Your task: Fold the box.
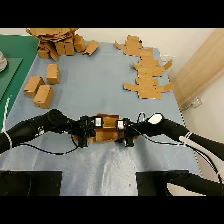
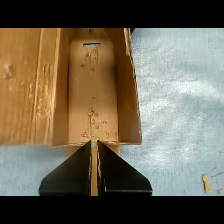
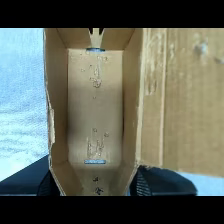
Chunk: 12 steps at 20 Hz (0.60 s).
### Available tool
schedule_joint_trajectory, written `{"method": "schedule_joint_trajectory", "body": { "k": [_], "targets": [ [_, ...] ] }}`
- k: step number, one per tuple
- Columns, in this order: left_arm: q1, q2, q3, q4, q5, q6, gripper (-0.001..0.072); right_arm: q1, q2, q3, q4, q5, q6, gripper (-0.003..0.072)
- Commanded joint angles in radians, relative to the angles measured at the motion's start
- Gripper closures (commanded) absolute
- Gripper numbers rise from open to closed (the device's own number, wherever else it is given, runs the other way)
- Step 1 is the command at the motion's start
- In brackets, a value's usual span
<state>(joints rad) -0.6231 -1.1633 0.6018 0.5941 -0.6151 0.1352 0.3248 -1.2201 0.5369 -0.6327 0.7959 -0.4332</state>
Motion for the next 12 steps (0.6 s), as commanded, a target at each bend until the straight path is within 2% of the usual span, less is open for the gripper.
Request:
{"method": "schedule_joint_trajectory", "body": {
  "k": [1, 4, 10, 11, 12],
  "targets": [
    [-0.018, -0.009, 0.004, -0.029, 0.025, 0.006, 0.0635, 0.001, 0.0, 0.0, 0.0, 0.0, 0.002, 0.0206],
    [-0.019, -0.023, 0.009, -0.061, 0.076, 0.007, 0.0635, 0.001, 0.0, 0.0, 0.0, 0.0, 0.002, 0.0205],
    [-0.019, -0.058, 0.031, -0.101, 0.062, 0.002, 0.0631, 0.001, 0.0, 0.0, 0.0, 0.0, 0.002, 0.0205],
    [-0.019, -0.058, 0.031, -0.102, 0.055, 0.002, 0.043, 0.001, 0.0, 0.0, 0.0, 0.0, 0.002, 0.0206],
    [-0.019, -0.059, 0.031, -0.112, 0.055, -0.007, 0.0158, 0.001, 0.0, 0.0, 0.0, 0.0, 0.002, 0.0206]
  ]
}}
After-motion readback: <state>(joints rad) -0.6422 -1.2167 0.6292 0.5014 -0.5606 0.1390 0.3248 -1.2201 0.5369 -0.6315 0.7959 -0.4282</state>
